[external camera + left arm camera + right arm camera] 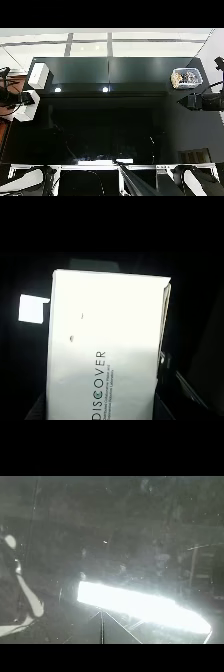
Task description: Fold the box and place the chain.
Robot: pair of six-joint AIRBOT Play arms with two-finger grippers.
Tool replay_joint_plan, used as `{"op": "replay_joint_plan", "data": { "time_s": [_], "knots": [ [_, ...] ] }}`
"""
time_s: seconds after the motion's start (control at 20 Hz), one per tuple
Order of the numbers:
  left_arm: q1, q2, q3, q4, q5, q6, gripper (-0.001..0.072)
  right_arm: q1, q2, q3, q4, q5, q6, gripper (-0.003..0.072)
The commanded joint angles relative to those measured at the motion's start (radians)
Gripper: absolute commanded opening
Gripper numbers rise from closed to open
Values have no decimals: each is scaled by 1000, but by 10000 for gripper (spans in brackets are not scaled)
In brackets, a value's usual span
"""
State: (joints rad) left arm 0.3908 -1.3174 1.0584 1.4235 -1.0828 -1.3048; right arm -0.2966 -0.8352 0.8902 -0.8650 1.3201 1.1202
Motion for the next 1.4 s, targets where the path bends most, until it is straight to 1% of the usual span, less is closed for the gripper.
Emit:
{"op": "replay_joint_plan", "data": {
  "time_s": [0.0,0.1,0.2,0.4,0.45,0.5,0.55,0.6,0.7,0.75,0.85,0.9,0.95,1.0,1.05,1.1,1.2,1.25,1.3,1.35],
  "knots": [
    [34,-74,8,-44,143,132,315,1,-1,0,0,3,52,18],
    [29,-119,8,-45,222,133,315,1,-1,0,0,3,53,18],
    [21,-174,34,-42,265,129,314,1,-2,0,0,-2,54,18],
    [-17,-307,164,-45,220,126,322,1,-2,0,0,-8,61,18],
    [-24,-324,189,-40,217,126,537,1,-2,0,-3,-8,70,18],
    [-27,-333,217,-24,207,110,716,1,-2,0,-6,-8,77,18],
    [-29,-332,253,5,173,90,716,1,-2,0,-8,-6,77,18],
    [-28,-332,311,26,103,68,716,1,-2,0,-8,-1,77,18],
    [-29,-332,448,35,-82,39,716,1,-2,0,-12,0,76,18],
    [-29,-330,513,24,-161,30,716,1,-2,0,-17,-6,74,18],
    [-29,-311,620,-58,-283,-105,713,1,-2,0,-30,-7,73,18],
    [-31,-300,662,-102,-329,-188,711,1,-2,0,-29,1,73,17],
    [-35,-285,696,-137,-370,-254,656,1,-1,0,-29,18,72,18],
    [-48,-261,717,-166,-401,-283,390,1,0,0,-29,34,67,17],
    [-67,-224,719,-180,-409,-281,104,1,5,0,-29,46,48,17],
    [-98,-177,713,-179,-401,-272,27,1,10,0,-29,48,30,17],
    [-192,-71,666,-180,-390,-265,26,5,28,-21,-27,35,8,17],
    [-261,-2,616,-179,-376,-239,26,17,51,-56,-26,14,-35,16],
    [-335,77,539,-169,-320,-225,26,35,91,-113,-26,-54,-64,16],
    [-417,175,428,-158,-220,-204,26,50,130,-173,-26,-147,-82,16]
  ]
}}
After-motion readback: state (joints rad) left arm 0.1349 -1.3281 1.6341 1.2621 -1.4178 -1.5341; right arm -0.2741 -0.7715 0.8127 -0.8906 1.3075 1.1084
